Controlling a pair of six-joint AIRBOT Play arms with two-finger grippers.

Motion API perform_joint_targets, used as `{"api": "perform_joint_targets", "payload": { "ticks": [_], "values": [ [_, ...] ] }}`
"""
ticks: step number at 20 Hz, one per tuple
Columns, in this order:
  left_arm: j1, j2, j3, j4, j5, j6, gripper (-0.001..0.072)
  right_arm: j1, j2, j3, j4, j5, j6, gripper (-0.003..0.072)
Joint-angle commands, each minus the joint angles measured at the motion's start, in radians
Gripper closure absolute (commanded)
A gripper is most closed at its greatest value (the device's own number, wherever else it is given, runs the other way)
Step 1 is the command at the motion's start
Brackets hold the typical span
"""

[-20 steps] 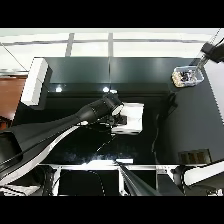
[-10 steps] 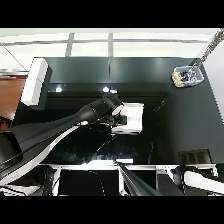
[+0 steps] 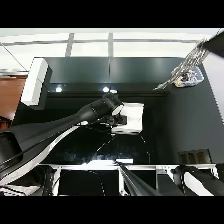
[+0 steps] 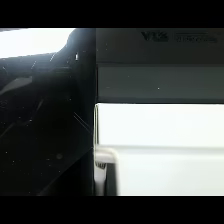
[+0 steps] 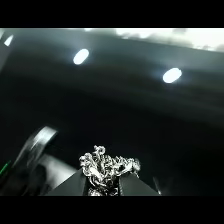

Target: Fold the box and place the chain.

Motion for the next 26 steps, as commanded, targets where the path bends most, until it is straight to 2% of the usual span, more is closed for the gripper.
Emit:
{"api": "perform_joint_targets", "payload": {
  "ticks": [1,5,7,13,16,23,26],
  "values": [
    [0.001,0.0,0.001,0.0,0.002,0.0,0.0683,0.023,0.113,-0.183,0.175,0.104,-0.111,0.068],
    [0.002,0.0,0.001,0.0,0.003,0.0,0.0683,0.029,0.169,-0.376,0.377,0.131,-0.147,0.068],
    [0.002,0.0,0.001,0.0,0.003,0.0,0.0683,0.058,0.17,-0.439,0.431,0.116,-0.155,0.068],
    [0.002,0.0,0.001,0.0,0.003,0.0,0.0683,0.222,0.169,-0.547,0.407,-0.049,-0.154,0.068],
    [0.002,0.0,0.001,0.0,0.003,0.0,0.0683,0.271,0.168,-0.608,0.334,-0.132,-0.139,0.068],
    [0.002,0.0,0.001,0.0,0.003,0.0,0.0683,0.283,0.167,-0.759,0.263,-0.224,-0.123,0.068],
    [0.002,0.0,0.001,0.0,0.003,0.0,0.0683,0.288,0.166,-0.814,0.261,-0.298,-0.117,0.0679]
  ]
}}
